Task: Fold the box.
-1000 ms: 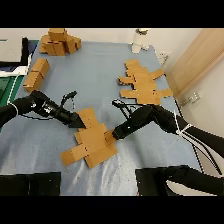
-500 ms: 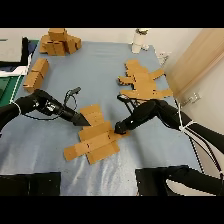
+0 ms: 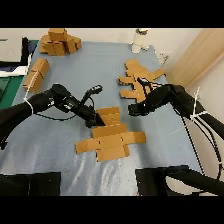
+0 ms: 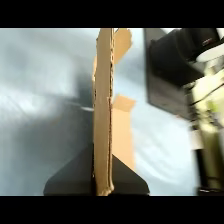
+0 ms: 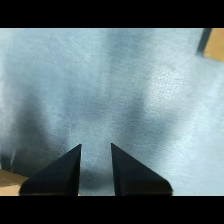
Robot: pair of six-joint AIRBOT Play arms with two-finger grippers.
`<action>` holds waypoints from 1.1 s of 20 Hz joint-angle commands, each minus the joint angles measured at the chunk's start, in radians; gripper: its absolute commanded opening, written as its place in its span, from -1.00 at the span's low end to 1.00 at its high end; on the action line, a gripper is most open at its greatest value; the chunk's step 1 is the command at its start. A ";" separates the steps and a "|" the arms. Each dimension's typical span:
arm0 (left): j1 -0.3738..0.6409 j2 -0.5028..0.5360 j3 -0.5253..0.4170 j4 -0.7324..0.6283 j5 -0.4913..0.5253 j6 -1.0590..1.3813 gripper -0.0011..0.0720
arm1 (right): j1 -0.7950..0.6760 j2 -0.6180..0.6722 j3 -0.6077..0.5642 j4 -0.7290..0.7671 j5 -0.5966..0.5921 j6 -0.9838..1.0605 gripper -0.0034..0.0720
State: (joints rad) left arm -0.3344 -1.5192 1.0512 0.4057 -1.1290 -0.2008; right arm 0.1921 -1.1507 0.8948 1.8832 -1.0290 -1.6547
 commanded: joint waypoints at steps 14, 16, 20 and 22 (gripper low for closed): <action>-0.146 0.316 -0.296 0.045 0.426 0.238 -0.95 | 0.003 -0.053 -0.003 0.044 0.064 0.035 -0.17; -0.146 0.315 -0.296 0.061 0.380 0.238 -0.95 | 0.003 -0.053 -0.003 0.062 0.068 0.035 -0.17; -0.146 0.316 -0.296 0.187 0.362 0.132 -0.95 | 0.003 -0.053 -0.003 0.070 0.069 0.035 -0.17; -0.146 0.316 -0.296 0.211 0.434 0.077 -0.95 | 0.003 -0.053 -0.003 0.075 0.072 0.035 -0.17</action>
